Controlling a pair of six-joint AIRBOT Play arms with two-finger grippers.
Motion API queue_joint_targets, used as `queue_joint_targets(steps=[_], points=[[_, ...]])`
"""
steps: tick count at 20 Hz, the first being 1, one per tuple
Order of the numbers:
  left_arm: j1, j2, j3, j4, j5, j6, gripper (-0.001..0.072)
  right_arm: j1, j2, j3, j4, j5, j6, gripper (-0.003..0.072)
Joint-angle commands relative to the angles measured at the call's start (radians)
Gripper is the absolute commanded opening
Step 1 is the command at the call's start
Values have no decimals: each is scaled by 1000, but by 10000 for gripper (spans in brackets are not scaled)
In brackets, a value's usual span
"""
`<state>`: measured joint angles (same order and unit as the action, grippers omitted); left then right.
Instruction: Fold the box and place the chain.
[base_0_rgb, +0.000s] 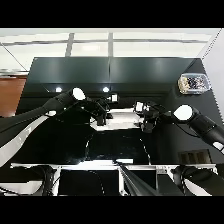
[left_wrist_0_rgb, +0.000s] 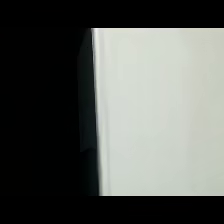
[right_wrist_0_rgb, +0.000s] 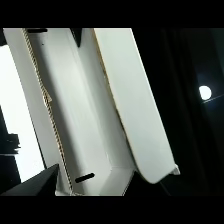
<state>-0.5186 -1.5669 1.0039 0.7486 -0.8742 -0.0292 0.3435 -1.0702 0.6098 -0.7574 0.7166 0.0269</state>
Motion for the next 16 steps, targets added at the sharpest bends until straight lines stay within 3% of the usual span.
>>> queue_joint_targets(steps=[1,16], points=[[1,0,0,0,-1,-1,28,-5,-40,-2,77,42,-51,628],[1,0,0,0,2,-1,29,-40,-159,-19,114,75,-190,628]])
